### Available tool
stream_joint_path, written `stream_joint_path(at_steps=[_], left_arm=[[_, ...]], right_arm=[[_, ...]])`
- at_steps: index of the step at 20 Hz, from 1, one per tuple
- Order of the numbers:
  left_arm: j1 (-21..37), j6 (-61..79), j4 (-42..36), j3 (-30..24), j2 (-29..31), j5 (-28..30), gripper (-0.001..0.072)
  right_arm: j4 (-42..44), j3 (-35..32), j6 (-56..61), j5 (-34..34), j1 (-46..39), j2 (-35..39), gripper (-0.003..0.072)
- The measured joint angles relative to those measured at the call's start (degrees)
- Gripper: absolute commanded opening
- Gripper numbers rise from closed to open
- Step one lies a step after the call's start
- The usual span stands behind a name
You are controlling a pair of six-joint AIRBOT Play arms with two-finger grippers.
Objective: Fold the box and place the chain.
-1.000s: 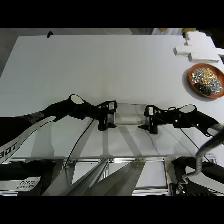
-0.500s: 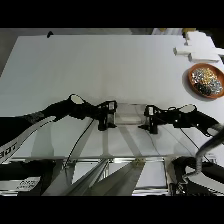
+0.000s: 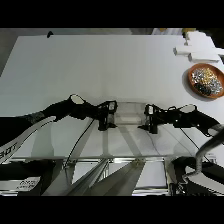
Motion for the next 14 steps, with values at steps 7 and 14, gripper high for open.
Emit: stream_joint_path(at_steps=[7,14], left_arm=[[0.0,0.0,-0.1,0.0,0.0,0.1,0.0033],[0.0,0.2,0.2,0.0,0.0,-0.3,0.0033]], right_arm=[[-9.3,0.0,12.6,1.3,-6.5,9.3,0.069],[-15.8,0.0,21.3,8.2,-12.3,16.4,0.0459]])
